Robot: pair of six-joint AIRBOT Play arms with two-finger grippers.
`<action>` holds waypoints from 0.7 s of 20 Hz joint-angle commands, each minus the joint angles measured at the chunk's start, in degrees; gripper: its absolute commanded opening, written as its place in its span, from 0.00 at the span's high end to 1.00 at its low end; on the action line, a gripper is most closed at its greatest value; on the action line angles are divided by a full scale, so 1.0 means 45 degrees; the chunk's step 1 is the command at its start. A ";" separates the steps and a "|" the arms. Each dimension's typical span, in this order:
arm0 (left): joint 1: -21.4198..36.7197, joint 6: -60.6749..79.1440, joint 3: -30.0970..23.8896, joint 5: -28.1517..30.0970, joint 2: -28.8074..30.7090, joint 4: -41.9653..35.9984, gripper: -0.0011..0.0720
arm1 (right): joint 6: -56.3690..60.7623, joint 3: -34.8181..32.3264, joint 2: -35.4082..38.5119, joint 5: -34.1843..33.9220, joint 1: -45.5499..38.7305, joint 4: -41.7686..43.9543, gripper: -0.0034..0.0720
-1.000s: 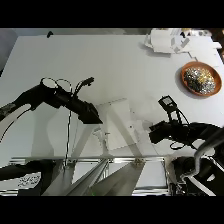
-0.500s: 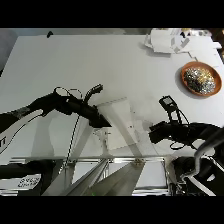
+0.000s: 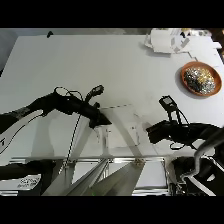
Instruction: Fold the box and place the chain.
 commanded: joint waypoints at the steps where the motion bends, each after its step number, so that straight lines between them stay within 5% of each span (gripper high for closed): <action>1: -0.0121 0.1103 0.0894 0.0155 0.0359 0.0612 0.98 | -0.0005 0.0248 0.0015 -0.0121 0.0005 0.0476 0.31; 5: -0.0865 0.0267 0.2628 0.0238 0.0364 0.2803 0.98 | -0.0015 0.1039 0.0039 -0.0063 0.0005 0.0359 0.33; 7: -0.1064 0.0272 0.2701 0.0398 0.0379 0.2433 0.93 | -0.0015 0.1166 0.0034 -0.0063 0.0005 0.0272 0.46; 8: -0.1064 0.0257 0.2701 0.0393 0.0379 0.2302 0.72 | -0.0015 0.1161 0.0034 0.0029 0.0005 0.0223 0.48; 9: -0.1054 -0.0049 0.2701 0.0364 0.0379 0.2195 0.61 | -0.0015 0.1161 0.0034 0.0146 0.0005 0.0170 0.48; 11: -0.1049 -0.0340 0.2701 0.0189 0.0379 0.2254 0.60 | -0.0058 0.1161 0.0034 0.0277 0.0005 -0.0015 0.48; 14: -0.1049 -0.0884 0.2701 -0.0058 0.0379 0.2229 0.28 | -0.0053 0.1161 0.0034 0.0277 0.0005 -0.0141 0.48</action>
